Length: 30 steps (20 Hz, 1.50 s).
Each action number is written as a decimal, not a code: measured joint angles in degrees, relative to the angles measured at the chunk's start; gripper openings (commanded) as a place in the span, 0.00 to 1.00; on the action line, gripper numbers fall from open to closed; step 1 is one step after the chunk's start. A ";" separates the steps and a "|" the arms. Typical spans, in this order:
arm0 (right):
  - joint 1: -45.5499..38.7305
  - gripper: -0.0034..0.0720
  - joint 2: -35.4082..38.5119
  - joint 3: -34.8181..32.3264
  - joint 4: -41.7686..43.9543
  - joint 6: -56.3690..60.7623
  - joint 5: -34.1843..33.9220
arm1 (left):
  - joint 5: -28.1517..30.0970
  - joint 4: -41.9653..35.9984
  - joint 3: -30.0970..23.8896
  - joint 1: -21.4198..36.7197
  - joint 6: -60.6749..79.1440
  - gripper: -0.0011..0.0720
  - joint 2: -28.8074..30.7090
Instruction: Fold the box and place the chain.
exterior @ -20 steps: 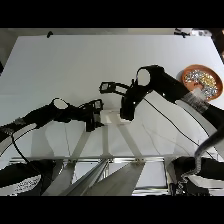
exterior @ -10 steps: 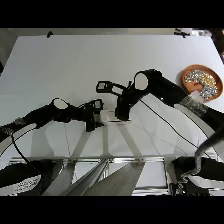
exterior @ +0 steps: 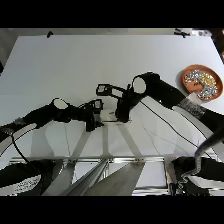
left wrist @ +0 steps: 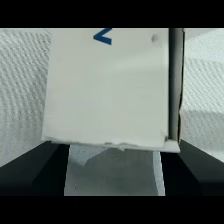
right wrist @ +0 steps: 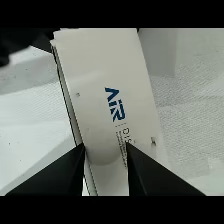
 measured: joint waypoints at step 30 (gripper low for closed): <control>-2.03 0.06 12.22 -15.80 18.23 5.20 -12.87 | -0.11 0.04 0.00 0.00 0.04 0.36 0.02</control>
